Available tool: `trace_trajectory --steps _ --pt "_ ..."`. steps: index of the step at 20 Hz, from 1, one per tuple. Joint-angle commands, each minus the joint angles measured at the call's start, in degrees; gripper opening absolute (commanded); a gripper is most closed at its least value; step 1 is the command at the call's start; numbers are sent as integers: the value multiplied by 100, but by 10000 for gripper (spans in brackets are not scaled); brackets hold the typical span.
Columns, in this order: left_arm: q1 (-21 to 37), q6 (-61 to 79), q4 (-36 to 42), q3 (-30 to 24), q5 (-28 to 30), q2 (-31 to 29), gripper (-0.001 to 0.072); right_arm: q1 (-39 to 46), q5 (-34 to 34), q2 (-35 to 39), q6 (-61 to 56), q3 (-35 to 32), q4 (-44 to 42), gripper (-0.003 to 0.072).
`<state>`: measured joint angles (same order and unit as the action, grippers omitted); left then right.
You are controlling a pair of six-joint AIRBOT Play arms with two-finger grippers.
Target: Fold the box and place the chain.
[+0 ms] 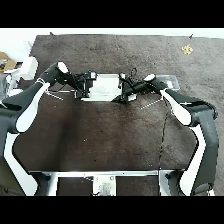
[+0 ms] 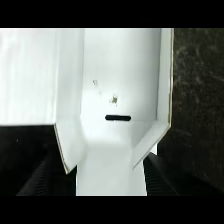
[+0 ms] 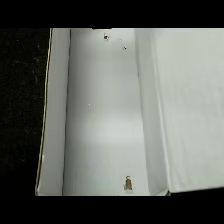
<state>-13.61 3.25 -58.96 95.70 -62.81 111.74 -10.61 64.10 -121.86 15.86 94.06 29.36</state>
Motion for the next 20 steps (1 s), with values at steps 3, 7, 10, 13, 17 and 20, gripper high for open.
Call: trace_trajectory --steps 3,7,10,13,17,20 --pt "-94 26 74 -17 188 17 610 4 2 0 -2 -2 -2 367" --pt "-94 15 76 -17 164 17 590 4 2 0 -2 -2 -2 367" --pt "-94 -179 76 -17 164 17 490 4 2 0 0 -2 -2 367" --pt "-94 -201 85 -17 66 17 408 4 2 0 -2 -2 -2 367" --pt "-94 -485 94 -17 63 17 236 4 2 -2 -2 -4 -2 367" --pt "-94 -487 273 -17 -61 17 219 4 2 -2 -2 -2 -2 367"
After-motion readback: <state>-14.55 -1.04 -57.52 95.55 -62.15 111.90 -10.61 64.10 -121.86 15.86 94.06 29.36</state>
